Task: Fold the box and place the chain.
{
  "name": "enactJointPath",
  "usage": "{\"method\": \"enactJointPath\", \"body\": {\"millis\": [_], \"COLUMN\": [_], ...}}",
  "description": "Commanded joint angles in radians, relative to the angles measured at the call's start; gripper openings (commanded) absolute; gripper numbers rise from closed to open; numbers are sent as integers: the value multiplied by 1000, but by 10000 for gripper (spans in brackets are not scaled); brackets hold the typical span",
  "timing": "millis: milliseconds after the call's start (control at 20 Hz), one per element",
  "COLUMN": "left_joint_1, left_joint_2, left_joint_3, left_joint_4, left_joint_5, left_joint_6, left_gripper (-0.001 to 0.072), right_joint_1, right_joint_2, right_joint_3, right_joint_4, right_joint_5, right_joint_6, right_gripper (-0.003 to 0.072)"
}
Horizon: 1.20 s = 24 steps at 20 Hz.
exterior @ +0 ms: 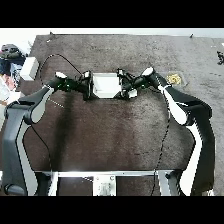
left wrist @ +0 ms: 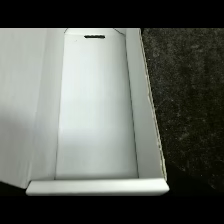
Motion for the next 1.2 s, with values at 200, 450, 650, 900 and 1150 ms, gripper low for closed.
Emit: {"method": "enactJointPath", "body": {"millis": [200,450,650,900,1150], "left_joint_1": [1,1,1,1,1], "left_joint_2": [0,0,0,0,0], "left_joint_3": [0,0,0,0,0], "left_joint_4": [0,0,0,0,0], "left_joint_5": [0,0,0,0,0], "left_joint_6": [0,0,0,0,0], "left_gripper": [233,233,233,233,233], "right_joint_1": [0,0,-6,-14,-55], "right_joint_2": [0,3,29,66,136], "right_joint_3": [0,0,0,0,1], "right_joint_4": [0,0,-20,-136,-191], "right_joint_5": [-10,2,14,48,84], "right_joint_6": [0,1,32,93,178], "right_gripper": [470,536,717,716,715]}}
